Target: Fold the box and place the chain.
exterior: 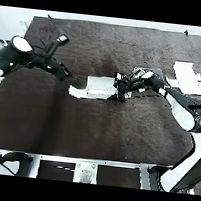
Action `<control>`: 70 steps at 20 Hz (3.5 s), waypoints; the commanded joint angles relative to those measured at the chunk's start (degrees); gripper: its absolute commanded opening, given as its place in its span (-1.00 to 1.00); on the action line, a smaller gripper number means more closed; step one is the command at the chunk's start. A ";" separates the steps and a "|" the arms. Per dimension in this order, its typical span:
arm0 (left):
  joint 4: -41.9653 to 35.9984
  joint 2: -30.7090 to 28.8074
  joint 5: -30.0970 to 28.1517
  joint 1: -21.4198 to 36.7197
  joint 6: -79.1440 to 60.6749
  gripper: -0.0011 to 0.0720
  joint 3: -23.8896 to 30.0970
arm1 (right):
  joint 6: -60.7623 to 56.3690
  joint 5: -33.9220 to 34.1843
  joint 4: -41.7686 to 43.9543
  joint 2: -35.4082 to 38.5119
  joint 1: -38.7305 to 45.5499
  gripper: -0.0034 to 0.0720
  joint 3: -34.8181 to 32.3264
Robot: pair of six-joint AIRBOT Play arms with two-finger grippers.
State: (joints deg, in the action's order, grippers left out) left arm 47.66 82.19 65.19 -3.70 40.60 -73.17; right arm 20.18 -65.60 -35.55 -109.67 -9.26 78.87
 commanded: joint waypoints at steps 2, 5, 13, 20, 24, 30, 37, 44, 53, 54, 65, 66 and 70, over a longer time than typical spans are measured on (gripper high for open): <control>0.00 -0.98 -1.70 4.00 22.16 -0.92 4.15 | 0.00 -0.02 0.00 0.00 -0.04 0.61 0.02; -0.04 -0.98 -2.67 4.28 24.09 -0.92 7.41 | 0.00 -0.04 0.00 0.00 -0.04 0.61 0.02; -1.64 2.60 -8.13 4.11 26.47 -0.93 13.90 | 0.00 -0.02 0.00 0.00 -0.04 0.61 0.02; -9.11 9.73 -9.18 2.86 23.43 -0.93 13.90 | 0.00 -0.02 0.00 0.00 -0.04 0.61 0.02; -11.89 13.25 -13.11 -0.61 23.39 -0.93 13.88 | 0.02 -0.02 0.00 0.00 -0.04 0.61 0.02; -16.65 15.28 -16.31 -5.29 21.27 -0.93 13.68 | 0.00 -0.02 0.00 0.00 -0.04 0.61 0.02; -19.63 15.23 -11.06 -5.35 18.32 -0.43 8.37 | 0.00 -0.02 0.00 0.00 -0.04 0.61 0.02; -19.82 15.12 -9.84 -5.35 19.37 -0.22 5.90 | 0.00 -0.02 0.00 0.00 -0.04 0.61 0.02; -18.97 12.28 -9.14 -5.44 19.37 -0.15 5.81 | 0.02 -0.02 0.00 0.00 -0.04 0.61 0.02; -18.88 12.28 -9.03 -5.55 19.37 -0.15 5.86 | 0.02 -0.02 0.00 0.00 -0.04 0.61 0.02; -16.15 12.26 -9.60 -7.54 25.38 -0.11 6.54 | 0.02 -0.02 0.00 0.00 -0.04 0.61 0.02; -16.46 12.20 -9.55 -7.56 25.38 -0.10 6.51 | 0.02 -0.02 0.00 0.00 -0.04 0.61 0.02; -16.61 10.80 -10.75 -8.39 25.44 0.03 6.51 | 0.02 -0.02 0.00 0.00 -0.04 0.61 0.02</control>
State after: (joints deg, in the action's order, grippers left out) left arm 31.38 93.80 55.22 -11.51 65.89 -66.65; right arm 20.23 -65.63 -35.57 -109.67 -9.26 78.87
